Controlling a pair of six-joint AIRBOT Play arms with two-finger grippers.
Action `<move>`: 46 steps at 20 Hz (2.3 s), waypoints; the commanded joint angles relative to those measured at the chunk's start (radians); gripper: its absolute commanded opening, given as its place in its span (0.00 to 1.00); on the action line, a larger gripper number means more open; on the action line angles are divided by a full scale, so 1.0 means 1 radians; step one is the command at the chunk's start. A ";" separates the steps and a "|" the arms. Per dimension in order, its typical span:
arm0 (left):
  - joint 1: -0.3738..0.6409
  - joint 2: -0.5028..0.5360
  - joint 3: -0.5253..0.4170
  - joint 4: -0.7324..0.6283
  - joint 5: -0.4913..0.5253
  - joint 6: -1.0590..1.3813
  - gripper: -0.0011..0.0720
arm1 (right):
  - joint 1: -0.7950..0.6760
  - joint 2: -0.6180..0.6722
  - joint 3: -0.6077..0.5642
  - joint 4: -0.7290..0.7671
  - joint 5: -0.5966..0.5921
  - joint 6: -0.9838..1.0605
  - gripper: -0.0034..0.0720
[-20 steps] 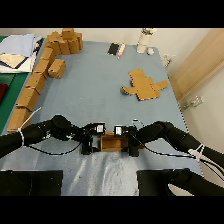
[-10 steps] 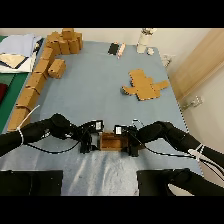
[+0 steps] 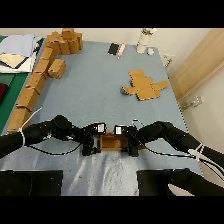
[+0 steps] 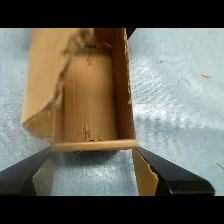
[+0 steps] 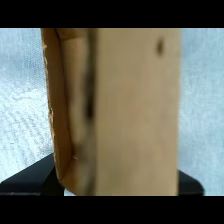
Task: Fold the box.
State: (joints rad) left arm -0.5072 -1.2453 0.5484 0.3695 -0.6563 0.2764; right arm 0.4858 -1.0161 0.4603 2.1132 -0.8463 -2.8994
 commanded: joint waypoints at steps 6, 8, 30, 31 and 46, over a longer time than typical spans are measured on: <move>-0.049 -0.023 0.026 0.003 0.021 -0.033 0.97 | 0.000 0.001 0.000 0.000 -0.001 0.001 0.63; -0.054 -0.026 0.031 0.021 0.022 -0.059 0.97 | 0.000 0.001 0.000 0.000 -0.001 0.001 0.63; -0.106 -0.029 0.031 0.136 0.107 -0.220 0.48 | 0.000 0.001 0.000 0.000 -0.001 0.001 0.63; -0.106 -0.029 0.031 0.135 0.107 -0.220 0.48 | 0.000 0.001 0.000 0.000 -0.001 0.001 0.63; -0.106 -0.029 0.031 0.135 0.107 -0.220 0.48 | 0.000 0.001 0.000 0.000 -0.001 0.001 0.63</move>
State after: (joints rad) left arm -0.6132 -1.2732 0.5793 0.5045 -0.5491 0.0555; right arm 0.4858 -1.0161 0.4606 2.1132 -0.8471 -2.8990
